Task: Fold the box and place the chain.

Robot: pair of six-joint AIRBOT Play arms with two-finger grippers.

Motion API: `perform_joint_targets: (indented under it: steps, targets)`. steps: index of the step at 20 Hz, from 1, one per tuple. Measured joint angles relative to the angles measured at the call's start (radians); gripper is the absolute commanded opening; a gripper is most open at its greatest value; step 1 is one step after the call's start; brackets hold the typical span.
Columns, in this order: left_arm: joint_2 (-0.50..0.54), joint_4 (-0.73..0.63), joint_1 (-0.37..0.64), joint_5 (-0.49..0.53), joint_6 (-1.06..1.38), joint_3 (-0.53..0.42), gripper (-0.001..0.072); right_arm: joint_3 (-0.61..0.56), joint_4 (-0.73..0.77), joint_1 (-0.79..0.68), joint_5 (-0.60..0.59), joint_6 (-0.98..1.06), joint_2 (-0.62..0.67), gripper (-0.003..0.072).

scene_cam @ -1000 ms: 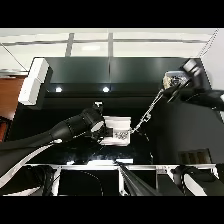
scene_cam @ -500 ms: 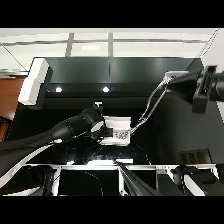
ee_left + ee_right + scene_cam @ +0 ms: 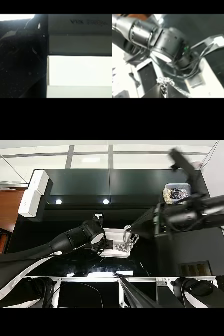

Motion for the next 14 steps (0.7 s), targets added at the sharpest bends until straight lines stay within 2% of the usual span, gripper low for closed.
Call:
perform_joint_targets:
  steps: [4,8,9,10,11,14]
  targets:
    - [0.000,0.000,0.000,0.000,0.000,0.000,0.0031,-0.099,-0.036,0.034,-0.045,0.003,-0.066,0.0011]
    - [0.000,0.000,0.000,0.000,0.000,0.000,0.0031,-0.257,-0.040,0.052,-0.155,0.003,-0.107,0.0020]
    - [0.000,0.000,0.000,0.000,0.000,0.000,0.0031,-0.293,-0.038,0.057,-0.185,0.003,-0.115,0.0076]
    - [0.000,0.000,0.000,0.000,0.000,0.000,0.0031,-0.321,-0.039,0.060,-0.208,0.003,-0.121,0.0352]
    - [0.000,0.000,0.000,0.000,0.000,0.000,0.0031,-0.343,-0.036,0.059,-0.230,0.003,-0.126,0.0399]
    - [0.000,0.000,0.000,0.000,0.000,0.000,0.0031,-0.364,-0.039,-0.008,-0.202,-0.007,-0.131,0.0399]
